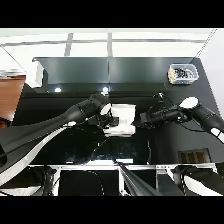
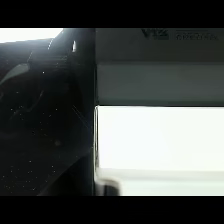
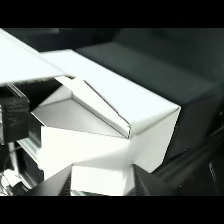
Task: Fold the box and place the chain.
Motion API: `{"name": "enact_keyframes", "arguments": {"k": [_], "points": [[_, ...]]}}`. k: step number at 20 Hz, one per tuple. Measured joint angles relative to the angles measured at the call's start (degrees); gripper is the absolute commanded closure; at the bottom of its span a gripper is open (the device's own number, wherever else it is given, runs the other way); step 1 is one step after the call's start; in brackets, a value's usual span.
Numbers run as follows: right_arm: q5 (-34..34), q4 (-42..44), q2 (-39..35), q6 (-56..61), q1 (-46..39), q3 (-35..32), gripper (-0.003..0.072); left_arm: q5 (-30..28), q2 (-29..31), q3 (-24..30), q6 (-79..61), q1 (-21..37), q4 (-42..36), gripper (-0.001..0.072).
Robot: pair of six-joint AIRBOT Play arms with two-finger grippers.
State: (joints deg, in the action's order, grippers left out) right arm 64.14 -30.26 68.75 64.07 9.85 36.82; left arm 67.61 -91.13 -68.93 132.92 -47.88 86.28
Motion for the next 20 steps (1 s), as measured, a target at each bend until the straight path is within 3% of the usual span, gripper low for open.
{"name": "enact_keyframes", "arguments": {"k": [10,15,20], "points": [[-6.19,-11.13,0.00,12.20,8.20,2.49,0.0382,0.00,0.00,0.00,0.02,0.00,0.00,0.0680],[-9.92,-23.58,1.22,27.50,15.32,6.84,0.0382,-0.04,0.00,0.00,0.02,0.00,0.00,0.0680],[-7.76,-38.03,5.22,44.35,22.95,12.74,0.0383,-0.11,0.02,0.00,0.00,0.00,0.00,0.0680]]}}
